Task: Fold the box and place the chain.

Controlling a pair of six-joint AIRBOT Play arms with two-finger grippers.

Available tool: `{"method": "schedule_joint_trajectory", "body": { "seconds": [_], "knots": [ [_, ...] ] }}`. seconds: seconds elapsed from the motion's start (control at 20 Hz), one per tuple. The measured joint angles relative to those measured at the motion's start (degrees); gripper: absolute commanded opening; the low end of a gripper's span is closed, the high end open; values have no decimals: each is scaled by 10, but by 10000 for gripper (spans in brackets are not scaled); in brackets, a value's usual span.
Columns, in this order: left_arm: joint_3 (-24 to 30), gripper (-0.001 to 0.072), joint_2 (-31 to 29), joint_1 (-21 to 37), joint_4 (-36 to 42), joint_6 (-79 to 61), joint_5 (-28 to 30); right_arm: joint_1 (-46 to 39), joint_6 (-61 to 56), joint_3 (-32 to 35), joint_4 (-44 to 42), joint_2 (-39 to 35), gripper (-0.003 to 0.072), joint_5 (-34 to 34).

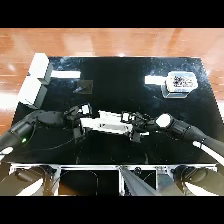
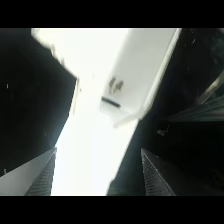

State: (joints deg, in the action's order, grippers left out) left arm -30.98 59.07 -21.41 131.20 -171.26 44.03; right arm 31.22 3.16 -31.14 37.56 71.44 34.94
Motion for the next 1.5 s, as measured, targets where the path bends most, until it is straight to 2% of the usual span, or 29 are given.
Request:
{"method": "schedule_joint_trajectory", "body": {
  "seconds": [0.3, 0.75, 0.8, 0.95, 1.0, 1.5],
  "knots": [
    [-69, 605, 95, -7, -4, -6, 51, 0, 0, 0, 0, 0, 549, 0],
    [-86, 595, 123, -21, -20, -8, 49, 0, 0, 0, 0, 0, 549, -2],
    [-86, 575, 124, -26, -22, -8, 48, 0, 0, 0, 0, 0, 549, -2],
    [-87, 334, 127, -40, -28, -8, 36, 0, 0, 0, 0, 0, 549, -2],
    [-87, 288, 127, -43, -30, -8, 33, 0, 0, 0, 0, 0, 550, -2],
    [-87, 289, 129, -50, -21, -8, 35, 0, 0, 0, 0, 0, 549, -3]
  ]
}}
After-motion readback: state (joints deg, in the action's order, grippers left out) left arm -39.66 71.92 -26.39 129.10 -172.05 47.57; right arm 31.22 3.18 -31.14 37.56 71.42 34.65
